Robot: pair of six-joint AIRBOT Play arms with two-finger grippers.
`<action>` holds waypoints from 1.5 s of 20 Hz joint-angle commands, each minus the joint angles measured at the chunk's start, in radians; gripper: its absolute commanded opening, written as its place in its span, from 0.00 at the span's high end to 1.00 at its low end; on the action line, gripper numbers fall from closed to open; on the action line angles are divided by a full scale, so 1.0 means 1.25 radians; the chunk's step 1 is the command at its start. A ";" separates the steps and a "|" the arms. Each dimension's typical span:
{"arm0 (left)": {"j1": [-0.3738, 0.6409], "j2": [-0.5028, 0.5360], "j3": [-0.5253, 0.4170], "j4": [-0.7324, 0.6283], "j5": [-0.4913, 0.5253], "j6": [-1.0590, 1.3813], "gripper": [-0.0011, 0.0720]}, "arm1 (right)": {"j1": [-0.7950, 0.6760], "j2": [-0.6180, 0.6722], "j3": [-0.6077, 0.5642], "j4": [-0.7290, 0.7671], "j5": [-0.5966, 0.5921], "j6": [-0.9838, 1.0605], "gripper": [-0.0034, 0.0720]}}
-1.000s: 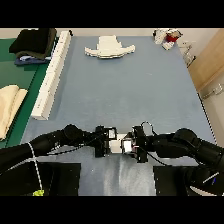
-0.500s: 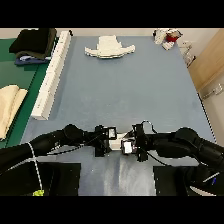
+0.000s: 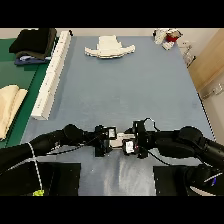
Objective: Fold the box.
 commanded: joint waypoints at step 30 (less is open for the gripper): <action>-0.001 0.000 0.001 0.001 0.000 0.001 0.38 | 0.000 0.020 0.005 0.060 -0.033 0.053 0.49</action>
